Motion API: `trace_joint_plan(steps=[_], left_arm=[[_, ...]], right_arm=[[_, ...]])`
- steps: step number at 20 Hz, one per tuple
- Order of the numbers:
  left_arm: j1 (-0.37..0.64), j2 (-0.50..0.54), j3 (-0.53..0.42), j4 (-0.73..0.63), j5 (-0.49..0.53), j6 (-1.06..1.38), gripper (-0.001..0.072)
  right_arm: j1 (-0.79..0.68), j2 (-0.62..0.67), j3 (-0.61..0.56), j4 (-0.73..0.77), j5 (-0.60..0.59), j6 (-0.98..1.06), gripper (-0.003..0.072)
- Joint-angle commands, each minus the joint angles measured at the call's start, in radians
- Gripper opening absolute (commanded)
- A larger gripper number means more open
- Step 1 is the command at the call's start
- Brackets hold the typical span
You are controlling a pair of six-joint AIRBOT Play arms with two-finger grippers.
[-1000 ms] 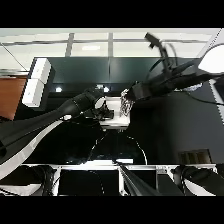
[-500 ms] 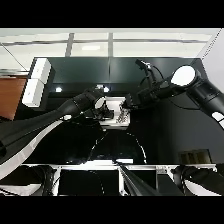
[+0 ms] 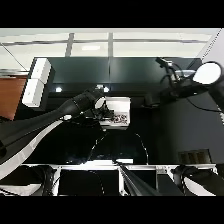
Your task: Fold the box and place the chain.
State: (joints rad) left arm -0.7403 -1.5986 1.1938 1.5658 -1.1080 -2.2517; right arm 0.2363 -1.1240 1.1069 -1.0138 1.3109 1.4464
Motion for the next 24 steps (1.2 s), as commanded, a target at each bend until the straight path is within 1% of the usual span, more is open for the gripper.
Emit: trace_joint_plan(steps=[1,5,6,7,8,11,14,16,17,18,19,20,21,22,23,24], left_arm=[[0.000,-0.001,-0.001,-0.004,-0.010,0.002,0.0028],[0.000,0.000,0.013,-0.042,0.000,-0.005,0.0030],[-0.004,0.002,0.024,-0.041,-0.007,-0.008,0.0092],[-0.005,0.006,0.035,-0.041,-0.014,-0.008,0.0326],[-0.006,0.017,0.044,-0.037,-0.018,-0.008,0.0530],[-0.007,0.081,0.054,0.007,-0.023,0.043,0.0538],[-0.007,0.196,0.032,0.108,-0.065,0.157,0.0537],[0.002,0.297,-0.023,0.194,-0.116,0.183,0.0537],[0.020,0.358,-0.070,0.235,-0.136,0.183,0.0537],[0.051,0.419,-0.129,0.259,-0.128,0.184,0.0537],[0.104,0.479,-0.200,0.262,-0.101,0.183,0.0538],[0.185,0.540,-0.281,0.234,-0.058,0.186,0.0537],[0.274,0.586,-0.352,0.166,-0.008,0.217,0.0537],[0.381,0.619,-0.422,0.036,0.047,0.298,0.0537],[0.493,0.623,-0.477,-0.132,0.071,0.420,0.0537],[0.592,0.606,-0.517,-0.301,0.076,0.557,0.0540]], right_arm=[[-0.040,0.116,-0.038,-0.172,0.069,0.024,0.0274],[-0.041,0.167,-0.072,-0.165,0.058,0.027,0.0274],[-0.041,0.167,-0.078,-0.165,0.056,0.027,0.0274],[-0.041,0.167,-0.082,-0.165,0.052,0.027,0.0274],[-0.041,0.167,-0.085,-0.165,0.047,0.028,0.0274],[-0.041,0.167,-0.097,-0.165,0.031,0.035,0.0274],[-0.041,0.167,-0.100,-0.166,0.039,0.037,0.0274],[-0.041,0.167,-0.101,-0.167,0.038,0.037,0.0274],[-0.041,0.167,-0.101,-0.166,0.037,0.037,0.0274],[-0.041,0.167,-0.101,-0.166,0.034,0.037,0.0274],[-0.041,0.167,-0.101,-0.166,0.029,0.037,0.0274],[-0.041,0.167,-0.101,-0.166,0.023,0.038,0.0274],[-0.041,0.167,-0.101,-0.166,0.014,0.038,0.0274],[-0.041,0.167,-0.101,-0.166,0.004,0.039,0.0274],[-0.041,0.167,-0.101,-0.166,-0.006,0.039,0.0274],[-0.041,0.167,-0.101,-0.166,-0.022,0.039,0.0274]])
